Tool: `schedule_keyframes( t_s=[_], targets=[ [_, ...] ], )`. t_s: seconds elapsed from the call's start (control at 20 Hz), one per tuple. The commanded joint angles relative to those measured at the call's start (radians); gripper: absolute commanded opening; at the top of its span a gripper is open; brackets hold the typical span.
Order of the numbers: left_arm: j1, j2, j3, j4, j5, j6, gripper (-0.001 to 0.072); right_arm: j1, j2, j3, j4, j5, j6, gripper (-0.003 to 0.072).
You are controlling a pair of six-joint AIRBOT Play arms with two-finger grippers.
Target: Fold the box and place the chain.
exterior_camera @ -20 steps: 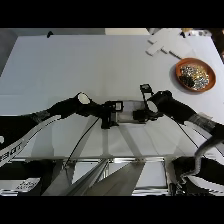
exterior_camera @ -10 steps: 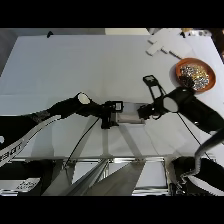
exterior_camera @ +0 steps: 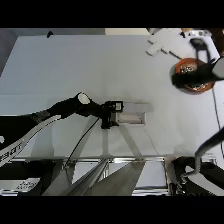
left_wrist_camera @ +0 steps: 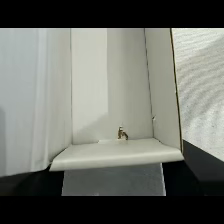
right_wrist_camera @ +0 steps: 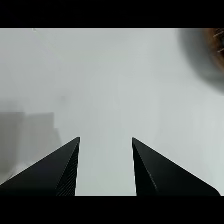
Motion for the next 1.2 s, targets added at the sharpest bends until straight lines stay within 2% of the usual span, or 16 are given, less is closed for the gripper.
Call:
schedule_keyframes(
  t_s=[0.0,0.25,0.4,0.5,0.85,1.15],
  targets=[
    [0.000,0.001,0.000,0.000,-0.002,0.000,0.0255,-0.163,-0.200,0.175,0.002,-0.046,-0.046,0.0331],
    [0.000,0.001,0.000,0.000,-0.002,0.000,0.0255,-0.249,-0.510,0.400,0.002,0.042,-0.030,0.0331],
    [0.000,0.001,0.000,0.000,-0.002,0.000,0.0255,-0.292,-0.602,0.415,0.002,0.065,-0.029,0.0327],
    [0.000,0.001,0.000,0.000,-0.001,0.000,0.0255,-0.315,-0.627,0.415,0.004,0.059,-0.031,0.0295],
    [0.000,0.001,0.000,0.000,-0.001,0.000,0.0255,-0.339,-0.638,0.415,0.081,0.008,-0.121,0.0291],
    [0.000,0.001,0.000,0.000,-0.002,0.000,0.0255,-0.339,-0.653,0.415,0.103,-0.017,-0.121,0.0273]
  ],
)
